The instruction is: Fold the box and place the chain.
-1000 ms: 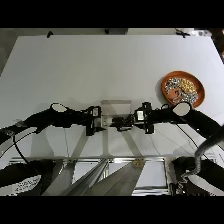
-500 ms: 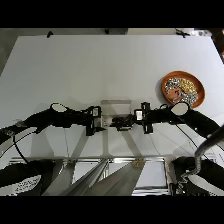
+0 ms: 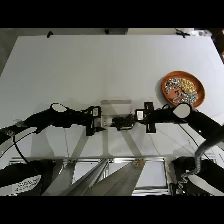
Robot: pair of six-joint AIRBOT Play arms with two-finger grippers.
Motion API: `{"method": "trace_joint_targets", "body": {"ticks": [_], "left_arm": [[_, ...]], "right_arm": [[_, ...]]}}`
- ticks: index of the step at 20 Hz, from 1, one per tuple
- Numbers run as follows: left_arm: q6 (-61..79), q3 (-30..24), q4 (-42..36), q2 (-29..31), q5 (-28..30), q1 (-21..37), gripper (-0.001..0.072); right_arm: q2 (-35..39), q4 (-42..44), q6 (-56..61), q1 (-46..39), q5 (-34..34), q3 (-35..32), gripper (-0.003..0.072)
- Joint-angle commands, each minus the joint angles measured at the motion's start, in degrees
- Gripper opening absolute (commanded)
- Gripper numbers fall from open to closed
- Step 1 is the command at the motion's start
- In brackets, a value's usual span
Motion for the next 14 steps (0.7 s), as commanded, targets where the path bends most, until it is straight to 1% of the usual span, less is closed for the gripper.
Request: {"method": "trace_joint_targets", "body": {"ticks": [1, 5, 8, 11, 14], "left_arm": [[0.02, 0.04, 0.04, 0.0, 0.0, 0.04, 0.015], [0.0, 0.04, 0.02, 0.0, 0.0, 0.04, 0.015], [0.02, 0.04, 0.02, 0.0, 0.0, 0.04, 0.015], [0.02, 0.04, 0.02, 0.0, 0.0, 0.04, 0.015], [0.0, 0.04, 0.02, 0.0, 0.0, 0.04, 0.015]], "right_arm": [[6.12, -7.17, 12.2, 0.04, -2.6, 0.0, 0.0007], [15.65, -5.57, 21.05, 0.04, -2.05, 0.13, 0.0007], [20.35, 0.87, 23.26, 0.04, -1.57, 0.83, 0.0007], [21.42, 10.58, 23.23, 0.87, -1.64, 0.96, 0.0008], [20.65, 16.04, 23.23, 5.88, -2.58, 0.96, 0.0008]]}}
